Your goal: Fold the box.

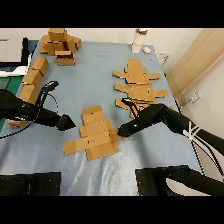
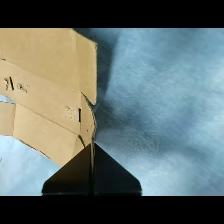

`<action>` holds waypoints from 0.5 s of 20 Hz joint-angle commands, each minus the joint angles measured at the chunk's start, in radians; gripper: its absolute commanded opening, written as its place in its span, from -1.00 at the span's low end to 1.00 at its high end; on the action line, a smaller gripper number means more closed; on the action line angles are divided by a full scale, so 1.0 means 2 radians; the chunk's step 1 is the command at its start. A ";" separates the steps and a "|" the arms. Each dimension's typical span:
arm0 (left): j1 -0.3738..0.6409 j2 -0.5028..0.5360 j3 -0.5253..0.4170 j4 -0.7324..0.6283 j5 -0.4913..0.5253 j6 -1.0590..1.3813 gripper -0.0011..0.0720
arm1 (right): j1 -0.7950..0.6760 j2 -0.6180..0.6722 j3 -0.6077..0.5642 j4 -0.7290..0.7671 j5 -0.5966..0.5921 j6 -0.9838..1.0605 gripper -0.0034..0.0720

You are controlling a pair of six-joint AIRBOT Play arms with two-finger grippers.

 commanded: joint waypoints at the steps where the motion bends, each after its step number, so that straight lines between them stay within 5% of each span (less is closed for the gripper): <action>1: 0.023 -0.033 -0.013 0.020 -0.011 0.024 0.73 | 0.036 0.036 -0.029 0.000 0.044 0.010 -0.90; 10: 0.023 -0.209 -0.006 -0.210 0.024 0.226 0.73 | 0.055 0.041 -0.034 -0.001 0.056 0.035 -0.90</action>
